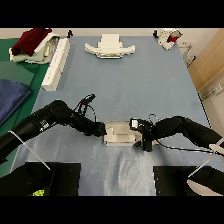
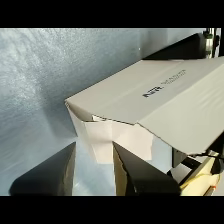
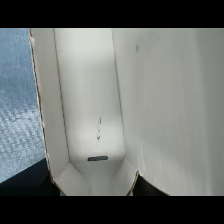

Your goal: Fold the box.

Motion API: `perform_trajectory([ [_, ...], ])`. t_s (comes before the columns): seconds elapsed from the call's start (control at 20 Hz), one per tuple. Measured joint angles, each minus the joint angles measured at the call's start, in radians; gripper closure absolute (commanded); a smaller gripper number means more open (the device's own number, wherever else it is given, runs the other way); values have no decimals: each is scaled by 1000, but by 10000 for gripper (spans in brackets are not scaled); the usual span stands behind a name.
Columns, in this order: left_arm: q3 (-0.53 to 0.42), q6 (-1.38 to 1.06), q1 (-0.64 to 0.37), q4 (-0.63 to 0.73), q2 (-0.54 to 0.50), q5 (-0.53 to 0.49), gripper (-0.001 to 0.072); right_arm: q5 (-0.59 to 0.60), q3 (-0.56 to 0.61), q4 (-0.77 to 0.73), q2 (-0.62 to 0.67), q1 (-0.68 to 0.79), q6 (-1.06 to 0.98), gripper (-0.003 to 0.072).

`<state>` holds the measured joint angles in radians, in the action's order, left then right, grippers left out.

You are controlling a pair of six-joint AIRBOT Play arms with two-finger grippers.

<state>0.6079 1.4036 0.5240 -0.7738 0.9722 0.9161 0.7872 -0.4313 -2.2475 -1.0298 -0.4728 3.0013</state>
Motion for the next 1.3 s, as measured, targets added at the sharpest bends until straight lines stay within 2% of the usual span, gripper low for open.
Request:
perform_trajectory([
  [0.15,1,91,49,-53,1,-40,356,0,0,0,0,0,0,172],
  [0.3,11,276,129,-177,1,-76,356,0,0,0,0,0,0,172],
  [0.6,90,639,300,-402,42,-104,356,0,0,0,0,0,0,172],
  [0.9,236,931,420,-600,177,29,356,0,0,0,0,0,0,172],
  [1.3,389,1128,506,-717,333,188,356,0,0,0,0,0,0,172],
])
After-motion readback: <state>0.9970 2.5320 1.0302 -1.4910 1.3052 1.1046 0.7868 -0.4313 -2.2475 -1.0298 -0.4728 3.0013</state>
